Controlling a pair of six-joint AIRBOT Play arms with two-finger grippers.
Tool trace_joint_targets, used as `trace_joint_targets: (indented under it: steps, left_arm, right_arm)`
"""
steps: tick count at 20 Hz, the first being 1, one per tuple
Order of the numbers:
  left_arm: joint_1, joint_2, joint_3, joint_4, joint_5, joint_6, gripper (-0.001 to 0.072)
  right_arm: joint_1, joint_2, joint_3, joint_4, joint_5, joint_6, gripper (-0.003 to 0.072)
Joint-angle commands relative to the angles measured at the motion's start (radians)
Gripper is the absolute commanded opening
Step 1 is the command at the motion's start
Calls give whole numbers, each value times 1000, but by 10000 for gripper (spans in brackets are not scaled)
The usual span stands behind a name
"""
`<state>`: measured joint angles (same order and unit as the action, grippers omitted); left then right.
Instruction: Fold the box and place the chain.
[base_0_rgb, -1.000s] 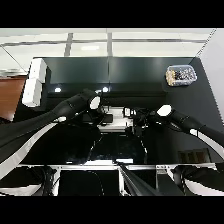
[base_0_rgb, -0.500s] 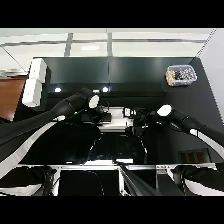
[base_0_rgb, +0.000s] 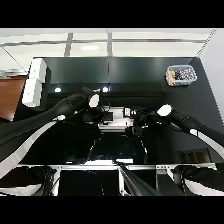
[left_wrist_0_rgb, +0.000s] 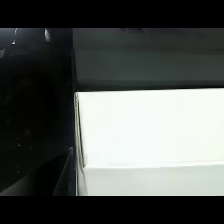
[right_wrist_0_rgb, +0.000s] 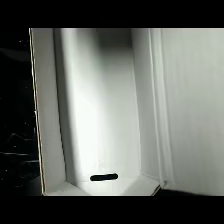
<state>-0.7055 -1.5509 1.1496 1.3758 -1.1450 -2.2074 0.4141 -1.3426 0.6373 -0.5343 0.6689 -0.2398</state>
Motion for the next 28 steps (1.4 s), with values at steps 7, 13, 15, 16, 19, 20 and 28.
trace_joint_targets:
  steps: [7,13,15,16,19,20,28]
  left_arm:
    - [1,1,5,29,-3,-48,27]
    - [-1,1,5,29,-3,-48,27]
    - [-1,1,5,29,-4,-48,27]
    - [-1,1,5,29,-4,-48,27]
    - [-1,1,5,29,-4,-47,27]
    - [-1,1,5,29,-4,-47,27]
    - [-1,1,5,29,-4,-40,27]
  right_arm:
    - [0,-1,0,0,0,-1,441]
    - [0,-1,0,1,0,-1,442]
    - [0,0,0,3,0,19,533]
    - [0,0,0,3,0,39,643]
    - [-1,33,0,-3,13,53,671]
    - [-3,52,0,-29,37,53,670]
    - [-3,160,0,-294,112,196,668]
